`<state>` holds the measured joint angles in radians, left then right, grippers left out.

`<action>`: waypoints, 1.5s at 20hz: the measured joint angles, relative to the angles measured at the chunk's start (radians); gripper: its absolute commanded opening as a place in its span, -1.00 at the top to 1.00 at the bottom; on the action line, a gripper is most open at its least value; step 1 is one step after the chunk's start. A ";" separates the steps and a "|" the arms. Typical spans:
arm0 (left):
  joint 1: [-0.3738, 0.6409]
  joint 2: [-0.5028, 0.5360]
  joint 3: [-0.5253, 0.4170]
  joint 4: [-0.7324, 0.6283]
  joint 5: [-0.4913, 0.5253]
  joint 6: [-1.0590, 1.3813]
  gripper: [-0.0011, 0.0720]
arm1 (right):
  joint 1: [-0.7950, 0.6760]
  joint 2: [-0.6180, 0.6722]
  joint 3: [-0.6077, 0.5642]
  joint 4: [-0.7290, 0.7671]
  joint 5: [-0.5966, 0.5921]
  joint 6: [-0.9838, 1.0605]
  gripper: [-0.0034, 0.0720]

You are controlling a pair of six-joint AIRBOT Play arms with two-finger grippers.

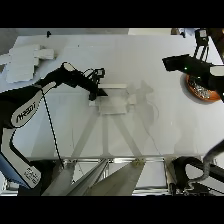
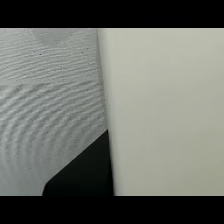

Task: Fold the box and place the chain.

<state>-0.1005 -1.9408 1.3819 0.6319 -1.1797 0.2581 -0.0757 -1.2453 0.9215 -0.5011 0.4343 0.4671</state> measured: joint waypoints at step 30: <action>0.000 0.000 0.000 0.005 0.000 0.005 0.93 | 0.164 0.000 -0.003 -0.182 0.737 -0.611 -0.92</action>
<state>-0.1009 -1.9408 1.3815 0.6369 -1.1793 0.2630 0.0883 -1.2453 0.9180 -0.6827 1.1713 -0.1436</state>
